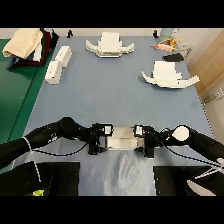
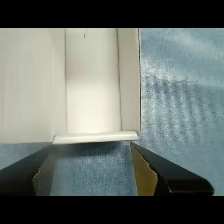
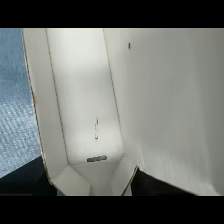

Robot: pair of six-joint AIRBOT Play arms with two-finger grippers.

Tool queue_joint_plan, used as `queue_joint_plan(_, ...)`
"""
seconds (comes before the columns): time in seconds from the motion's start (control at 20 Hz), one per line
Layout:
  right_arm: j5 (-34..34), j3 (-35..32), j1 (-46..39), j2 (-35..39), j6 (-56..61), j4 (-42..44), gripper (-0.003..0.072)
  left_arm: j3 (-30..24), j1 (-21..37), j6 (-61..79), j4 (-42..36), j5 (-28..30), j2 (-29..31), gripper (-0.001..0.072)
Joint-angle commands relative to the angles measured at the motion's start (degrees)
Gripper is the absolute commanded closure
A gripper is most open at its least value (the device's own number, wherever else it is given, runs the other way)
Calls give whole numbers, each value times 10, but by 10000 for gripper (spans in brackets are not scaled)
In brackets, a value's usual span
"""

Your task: Fold the box.

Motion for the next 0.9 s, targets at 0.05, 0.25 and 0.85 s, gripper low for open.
queue_joint_plan(0.05,0,0,0,0,-1,-2,178,0,0,0,-2,-8,1,13)
queue_joint_plan(0.25,0,0,0,0,-1,-2,178,0,-25,2,-31,6,-27,13)
queue_joint_plan(0.85,0,0,0,0,-1,-2,178,2,-46,1,-55,45,-43,52)
